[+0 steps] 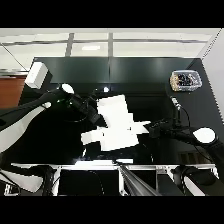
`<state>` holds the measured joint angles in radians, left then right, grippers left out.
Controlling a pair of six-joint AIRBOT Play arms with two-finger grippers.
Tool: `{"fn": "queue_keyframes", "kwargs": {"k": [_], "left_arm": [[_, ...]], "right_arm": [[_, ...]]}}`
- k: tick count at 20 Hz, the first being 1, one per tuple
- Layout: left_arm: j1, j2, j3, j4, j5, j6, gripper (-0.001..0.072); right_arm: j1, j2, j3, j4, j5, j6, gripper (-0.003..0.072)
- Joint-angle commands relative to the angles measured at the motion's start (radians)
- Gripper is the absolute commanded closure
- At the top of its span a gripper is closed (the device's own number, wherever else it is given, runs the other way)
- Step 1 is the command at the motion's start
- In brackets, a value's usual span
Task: Fold the box and place the chain.
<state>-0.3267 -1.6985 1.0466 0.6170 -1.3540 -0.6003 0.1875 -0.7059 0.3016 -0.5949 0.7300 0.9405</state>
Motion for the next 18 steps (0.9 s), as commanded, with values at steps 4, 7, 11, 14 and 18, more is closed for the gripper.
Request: {"fn": "queue_keyframes", "kwargs": {"k": [4,7,11,14,18], "left_arm": [[-0.001,-0.059,0.072,0.023,-0.089,0.023,0.0382],[-0.002,-0.059,0.073,0.025,-0.104,0.138,0.0686],[-0.002,-0.054,0.094,0.030,-0.090,0.139,0.0689],[-0.002,-0.023,0.099,0.062,-0.162,0.099,0.0692],[-0.008,0.114,0.018,0.053,-0.005,0.130,0.0692]], "right_arm": [[0.001,0.001,-0.001,-0.001,0.001,0.006,0.0674],[0.001,0.001,-0.001,-0.008,0.003,0.006,0.0674],[0.000,0.001,0.002,-0.010,-0.021,0.005,0.0289],[-0.023,0.001,0.108,-0.183,-0.012,0.005,0.0035],[-0.030,0.001,0.289,-0.406,-0.013,-0.114,0.0041]]}}
